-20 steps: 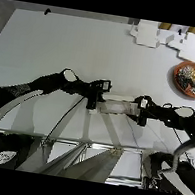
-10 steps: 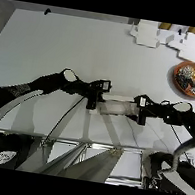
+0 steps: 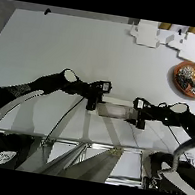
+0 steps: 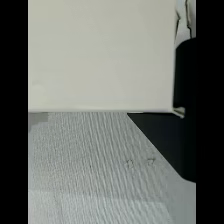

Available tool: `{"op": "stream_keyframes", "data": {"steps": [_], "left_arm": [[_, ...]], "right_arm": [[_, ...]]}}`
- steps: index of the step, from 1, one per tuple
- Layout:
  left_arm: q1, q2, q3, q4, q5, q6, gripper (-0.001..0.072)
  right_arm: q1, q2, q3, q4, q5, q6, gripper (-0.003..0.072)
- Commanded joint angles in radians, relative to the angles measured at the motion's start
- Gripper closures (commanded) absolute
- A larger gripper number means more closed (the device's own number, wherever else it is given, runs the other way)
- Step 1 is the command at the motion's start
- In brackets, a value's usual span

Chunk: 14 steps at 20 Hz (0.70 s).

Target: Fold the box and place the chain.

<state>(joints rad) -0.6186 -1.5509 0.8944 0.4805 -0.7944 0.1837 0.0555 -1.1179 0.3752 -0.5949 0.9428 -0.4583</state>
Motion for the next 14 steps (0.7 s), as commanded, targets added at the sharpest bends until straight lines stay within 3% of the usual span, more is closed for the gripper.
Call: {"op": "stream_keyframes", "data": {"steps": [1,14], "left_arm": [[0.0,0.0,0.0,-0.001,0.005,-0.001,0.0699],[0.0,0.0,0.0,-0.001,0.005,-0.001,0.0699]], "right_arm": [[0.002,-0.023,-0.003,0.037,-0.016,0.009,0.0048],[0.002,-0.079,-0.003,0.11,-0.036,-0.126,0.0049]]}}
